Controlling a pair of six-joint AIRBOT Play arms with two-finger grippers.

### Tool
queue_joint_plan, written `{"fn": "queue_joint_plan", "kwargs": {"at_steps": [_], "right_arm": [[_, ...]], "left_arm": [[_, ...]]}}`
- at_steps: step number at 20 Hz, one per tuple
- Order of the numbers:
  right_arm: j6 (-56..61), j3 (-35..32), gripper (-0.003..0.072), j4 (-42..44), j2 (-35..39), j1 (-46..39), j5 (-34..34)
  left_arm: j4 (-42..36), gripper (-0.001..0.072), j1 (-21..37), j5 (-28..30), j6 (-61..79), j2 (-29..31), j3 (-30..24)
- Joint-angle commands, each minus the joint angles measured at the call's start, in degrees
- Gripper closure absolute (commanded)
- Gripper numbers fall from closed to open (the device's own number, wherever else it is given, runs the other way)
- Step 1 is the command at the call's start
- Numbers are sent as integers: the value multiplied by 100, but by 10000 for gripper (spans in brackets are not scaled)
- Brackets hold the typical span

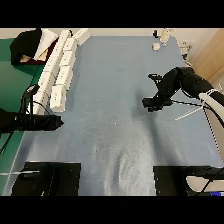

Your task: Fold the box.

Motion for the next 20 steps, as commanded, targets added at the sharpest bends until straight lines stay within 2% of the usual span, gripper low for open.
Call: {"fn": "queue_joint_plan", "kwargs": {"at_steps": [1, 4, 8, 10, 12, 15, 20], "right_arm": [[0, 4, 666, 2, -4, 4, 2], [0, 4, 666, 2, -4, 4, 2], [0, 4, 666, 2, -4, 4, 2], [2, 4, 666, 2, -4, 4, 2], [2, 4, 666, 2, -4, 4, 2], [0, 4, 665, 2, -4, 4, 2], [2, 4, 666, 2, -4, 4, 2]], "left_arm": [[-855, 697, -417, 107, -85, -291, 625], [-844, 697, -1196, 407, -125, -1143, 1303], [-828, 697, -2317, 1115, -186, -2439, 1908], [-756, 696, -2682, 1419, -188, -3082, 2170], [-758, 696, -2789, 1451, -186, -3589, 2365], [-758, 695, -2780, 1502, -184, -3939, 2409], [-761, 696, -2787, 1497, -186, -3967, 2409]]}}
